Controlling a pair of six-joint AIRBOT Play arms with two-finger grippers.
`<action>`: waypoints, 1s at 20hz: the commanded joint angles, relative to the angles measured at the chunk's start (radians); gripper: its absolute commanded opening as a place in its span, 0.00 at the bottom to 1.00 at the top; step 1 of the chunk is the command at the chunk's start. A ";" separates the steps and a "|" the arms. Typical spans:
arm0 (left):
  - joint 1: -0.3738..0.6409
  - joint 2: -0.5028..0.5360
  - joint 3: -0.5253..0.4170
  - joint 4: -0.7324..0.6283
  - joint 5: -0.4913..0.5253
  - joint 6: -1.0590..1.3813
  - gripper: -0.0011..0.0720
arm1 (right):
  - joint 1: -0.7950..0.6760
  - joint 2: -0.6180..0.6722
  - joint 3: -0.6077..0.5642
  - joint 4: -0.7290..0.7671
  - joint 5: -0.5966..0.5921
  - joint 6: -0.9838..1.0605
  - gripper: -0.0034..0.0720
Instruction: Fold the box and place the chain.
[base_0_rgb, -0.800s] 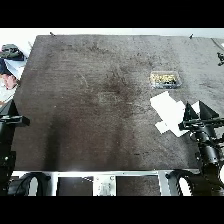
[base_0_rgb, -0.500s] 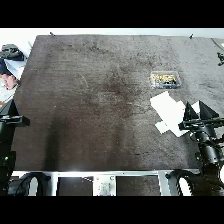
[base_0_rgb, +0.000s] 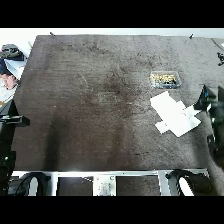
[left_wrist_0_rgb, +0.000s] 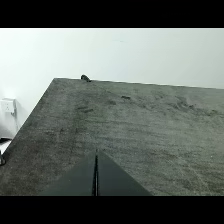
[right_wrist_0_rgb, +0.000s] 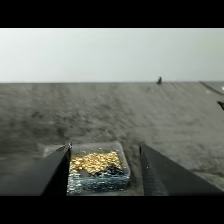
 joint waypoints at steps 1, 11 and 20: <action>0.000 0.000 0.000 0.000 0.000 0.000 0.03 | -0.106 -0.339 0.205 0.030 0.054 0.000 0.69; 0.000 0.000 0.000 0.000 0.000 0.000 0.03 | -0.787 -1.058 0.892 -0.800 1.243 0.654 0.70; 0.000 0.000 0.000 0.000 0.000 0.000 0.03 | -0.752 -1.558 1.477 -1.136 1.608 0.769 0.69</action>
